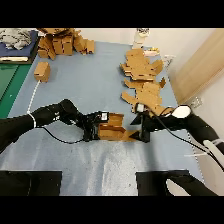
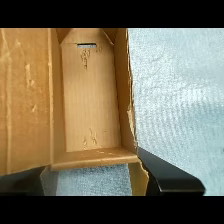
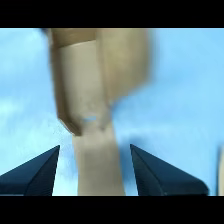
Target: Fold the box.
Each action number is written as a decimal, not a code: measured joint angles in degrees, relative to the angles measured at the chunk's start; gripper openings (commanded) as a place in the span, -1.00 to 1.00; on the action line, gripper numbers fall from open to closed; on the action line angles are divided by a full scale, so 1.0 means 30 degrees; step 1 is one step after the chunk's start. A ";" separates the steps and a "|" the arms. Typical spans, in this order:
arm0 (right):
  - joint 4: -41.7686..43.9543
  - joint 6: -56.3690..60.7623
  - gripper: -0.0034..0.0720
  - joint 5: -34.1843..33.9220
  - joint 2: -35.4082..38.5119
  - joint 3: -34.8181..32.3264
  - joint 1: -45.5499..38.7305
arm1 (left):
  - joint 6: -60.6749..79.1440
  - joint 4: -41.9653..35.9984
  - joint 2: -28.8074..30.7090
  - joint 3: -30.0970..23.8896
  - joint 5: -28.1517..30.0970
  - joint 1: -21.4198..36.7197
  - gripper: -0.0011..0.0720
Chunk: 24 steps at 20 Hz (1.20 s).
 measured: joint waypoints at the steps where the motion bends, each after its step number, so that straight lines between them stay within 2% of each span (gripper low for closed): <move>1: 0.0291 0.2215 1.00 0.0233 0.0568 0.0000 -0.0525 | 0.0000 0.0000 0.0000 0.0000 0.0000 0.0000 0.14; 4: 0.2914 0.9377 0.95 0.1508 0.1639 -0.0044 -0.1173 | -0.0007 0.0000 0.0000 0.0000 0.0000 0.0000 0.14; 5: 0.4102 1.1417 0.61 0.2069 0.1836 -0.0095 -0.1158 | -0.0007 0.0000 0.0000 0.0000 0.0000 0.0000 0.14; 6: 0.5151 1.3100 -0.07 0.2535 0.1989 -0.0182 -0.0991 | -0.0007 0.0000 0.0000 0.0000 0.0000 0.0000 0.14; 7: 0.5974 1.4506 -0.92 0.2812 0.2076 -0.0262 -0.0780 | -0.0007 0.0000 0.0000 0.0000 0.0000 0.0007 0.14; 11: 0.7854 2.0291 -0.90 0.2382 0.2273 -0.0423 0.0401 | -0.0015 -0.0007 0.0000 0.0000 0.0000 0.0000 0.14; 14: 0.8539 2.2826 -0.90 0.1239 0.2302 -0.0474 0.0823 | -0.0015 -0.0007 0.0000 0.0000 0.0000 0.0000 0.14; 19: 0.8983 2.4064 -0.91 -0.0146 0.1253 -0.0459 0.1064 | -0.0015 -0.0007 0.0000 0.0000 0.0000 0.0000 0.14; 24: 0.9996 2.2571 -0.91 -0.1545 -0.2433 0.0423 0.1100 | -0.0015 -0.0007 0.0000 0.0000 0.0000 0.0000 0.14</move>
